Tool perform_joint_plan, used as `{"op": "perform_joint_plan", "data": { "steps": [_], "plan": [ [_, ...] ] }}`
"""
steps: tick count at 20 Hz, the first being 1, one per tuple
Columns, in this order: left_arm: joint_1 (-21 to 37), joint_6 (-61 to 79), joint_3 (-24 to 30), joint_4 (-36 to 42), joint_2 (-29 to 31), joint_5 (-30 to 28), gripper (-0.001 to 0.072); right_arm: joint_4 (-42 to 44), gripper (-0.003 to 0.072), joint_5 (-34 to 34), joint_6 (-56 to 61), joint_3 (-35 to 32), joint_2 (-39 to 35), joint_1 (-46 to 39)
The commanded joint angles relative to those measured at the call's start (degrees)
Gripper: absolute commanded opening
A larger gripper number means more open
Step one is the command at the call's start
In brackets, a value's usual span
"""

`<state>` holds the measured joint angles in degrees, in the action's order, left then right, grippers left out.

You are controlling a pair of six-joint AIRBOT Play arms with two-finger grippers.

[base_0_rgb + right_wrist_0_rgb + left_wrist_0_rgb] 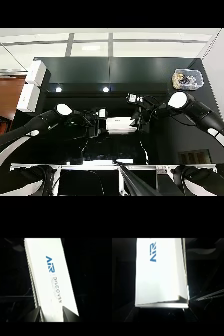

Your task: Fold the box and place the chain.

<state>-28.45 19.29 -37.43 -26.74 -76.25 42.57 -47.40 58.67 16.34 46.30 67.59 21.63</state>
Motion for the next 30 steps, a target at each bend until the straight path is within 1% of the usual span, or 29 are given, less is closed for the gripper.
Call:
{"op": "perform_joint_plan", "data": {
  "steps": [1, 12, 23, 26, 28, 30],
  "plan": [
    [0.0, 0.0, 0.0, 0.0, 0.0, 0.0, 0.0407, -0.1, 0.0306, -0.1, 0.2, -0.1, 0.0, 0.0],
    [0.0, 0.0, 0.0, 0.0, 0.0, 0.0, 0.0407, 0.0, 0.0306, -1.2, 1.5, 0.0, 0.0, 0.0],
    [0.0, 0.0, 0.0, 0.0, 0.0, 0.0, 0.0407, -2.4, 0.0308, -0.1, 3.4, -0.1, 0.1, 2.1],
    [0.0, 0.0, 0.0, 0.0, 0.0, 0.0, 0.0407, -2.4, 0.0322, 0.6, 3.4, -0.1, 0.0, 2.1],
    [0.0, 0.0, 0.0, 0.0, 0.0, 0.0, 0.0407, -2.4, 0.0399, 0.5, 3.7, -0.1, 0.0, 2.1],
    [0.0, 0.0, 0.0, 0.0, 0.0, 0.0, 0.0407, -2.4, 0.0398, 0.5, 3.7, -0.1, 0.0, 2.1]
  ]
}}
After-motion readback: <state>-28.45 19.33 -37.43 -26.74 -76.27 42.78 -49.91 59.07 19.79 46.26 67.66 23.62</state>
